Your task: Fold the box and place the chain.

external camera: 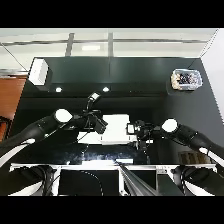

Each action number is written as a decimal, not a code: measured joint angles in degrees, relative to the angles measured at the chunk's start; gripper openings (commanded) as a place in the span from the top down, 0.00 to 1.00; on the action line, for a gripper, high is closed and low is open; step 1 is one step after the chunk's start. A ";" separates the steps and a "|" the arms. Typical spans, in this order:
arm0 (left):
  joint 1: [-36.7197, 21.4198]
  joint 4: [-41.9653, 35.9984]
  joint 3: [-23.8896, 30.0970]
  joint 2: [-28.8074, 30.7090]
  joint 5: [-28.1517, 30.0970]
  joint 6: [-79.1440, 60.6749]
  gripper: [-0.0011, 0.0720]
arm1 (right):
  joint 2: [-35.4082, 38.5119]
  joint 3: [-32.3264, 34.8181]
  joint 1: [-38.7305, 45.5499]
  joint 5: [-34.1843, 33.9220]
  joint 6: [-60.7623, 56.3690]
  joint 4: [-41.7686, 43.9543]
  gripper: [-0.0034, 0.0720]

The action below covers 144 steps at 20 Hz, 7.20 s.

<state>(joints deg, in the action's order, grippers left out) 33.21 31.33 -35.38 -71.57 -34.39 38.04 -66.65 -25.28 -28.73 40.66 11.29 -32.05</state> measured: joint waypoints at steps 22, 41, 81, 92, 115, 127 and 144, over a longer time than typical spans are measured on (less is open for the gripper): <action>-1.99 27.23 9.77 20.20 -9.16 -12.72 0.10 | 0.00 0.00 0.00 -0.02 0.02 0.00 0.32; 1.55 10.62 11.34 14.27 -5.14 -25.79 0.23 | 0.00 0.00 0.00 -0.04 0.00 0.00 0.32; 7.30 4.15 11.34 10.51 3.61 -25.81 0.59 | 0.00 0.00 0.00 -0.07 0.02 0.00 0.32; -0.39 11.50 10.32 16.17 -1.68 -14.78 0.95 | 0.00 0.00 0.00 -0.46 -0.31 0.15 0.32; -28.76 7.19 14.58 4.87 -24.92 35.58 0.95 | 0.00 0.00 0.00 -0.28 -0.17 0.02 0.32; -24.65 1.77 9.77 7.50 -25.70 27.63 0.01 | 0.00 0.00 0.00 -0.31 -0.20 0.02 0.32; -0.79 16.46 4.52 9.92 -9.29 47.21 0.02 | 0.00 0.00 0.00 -0.83 -0.61 0.09 0.32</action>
<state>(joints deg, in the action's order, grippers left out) 32.42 47.79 -30.85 -61.65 -43.68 85.25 -66.65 -25.28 -28.73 39.83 10.68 -31.97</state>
